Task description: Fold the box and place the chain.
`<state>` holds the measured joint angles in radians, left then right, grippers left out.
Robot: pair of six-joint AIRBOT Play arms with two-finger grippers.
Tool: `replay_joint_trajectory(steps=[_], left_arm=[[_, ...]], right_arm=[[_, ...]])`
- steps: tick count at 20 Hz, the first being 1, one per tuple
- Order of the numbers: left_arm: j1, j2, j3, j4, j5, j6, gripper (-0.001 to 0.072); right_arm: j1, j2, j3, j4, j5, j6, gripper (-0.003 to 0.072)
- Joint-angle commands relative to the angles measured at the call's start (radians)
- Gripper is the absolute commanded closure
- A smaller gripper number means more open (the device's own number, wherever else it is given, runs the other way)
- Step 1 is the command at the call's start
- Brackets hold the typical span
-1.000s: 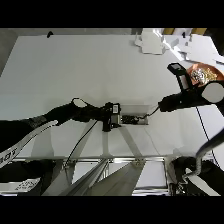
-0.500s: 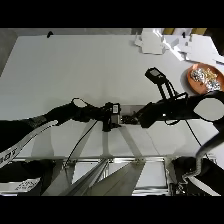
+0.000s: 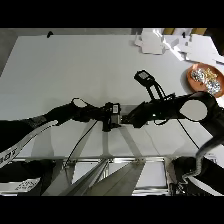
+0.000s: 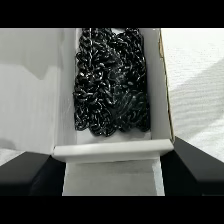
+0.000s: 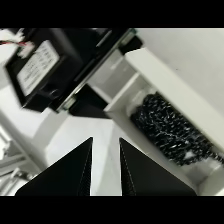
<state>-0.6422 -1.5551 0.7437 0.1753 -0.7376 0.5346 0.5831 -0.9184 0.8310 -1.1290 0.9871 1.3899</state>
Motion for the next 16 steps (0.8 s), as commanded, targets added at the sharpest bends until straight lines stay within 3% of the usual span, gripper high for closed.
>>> replay_joint_trajectory(steps=[1,4,6,9,12,13,15,16], left_arm=[[0.000,0.000,0.000,0.000,0.000,0.000,0.0499],[0.000,0.000,0.000,0.000,0.000,0.000,0.0499],[0.000,0.000,0.000,0.000,0.000,0.000,0.0499],[0.000,0.000,0.000,0.000,0.000,0.000,0.0499],[0.000,0.000,0.000,0.000,0.001,0.000,0.0499],[0.000,0.000,0.000,0.000,0.000,0.000,0.0499],[0.000,0.000,0.000,0.000,0.000,0.000,0.0499],[0.000,0.000,0.000,0.000,0.000,0.000,0.0499]], right_arm=[[-0.057,-0.016,0.036,-0.033,-0.021,0.000,0.0490],[-0.187,-0.016,0.098,-0.124,-0.023,0.001,0.0491],[-0.288,-0.024,0.098,-0.210,-0.023,0.012,0.0580],[-0.430,-0.103,0.095,-0.315,0.045,0.104,0.0644],[-0.508,-0.208,0.074,-0.319,0.071,0.102,0.0645],[-0.520,-0.242,0.072,-0.319,0.073,0.102,0.0614],[-0.523,-0.301,0.072,-0.322,0.070,0.102,0.0318],[-0.523,-0.327,0.072,-0.322,0.069,0.102,0.0296]])
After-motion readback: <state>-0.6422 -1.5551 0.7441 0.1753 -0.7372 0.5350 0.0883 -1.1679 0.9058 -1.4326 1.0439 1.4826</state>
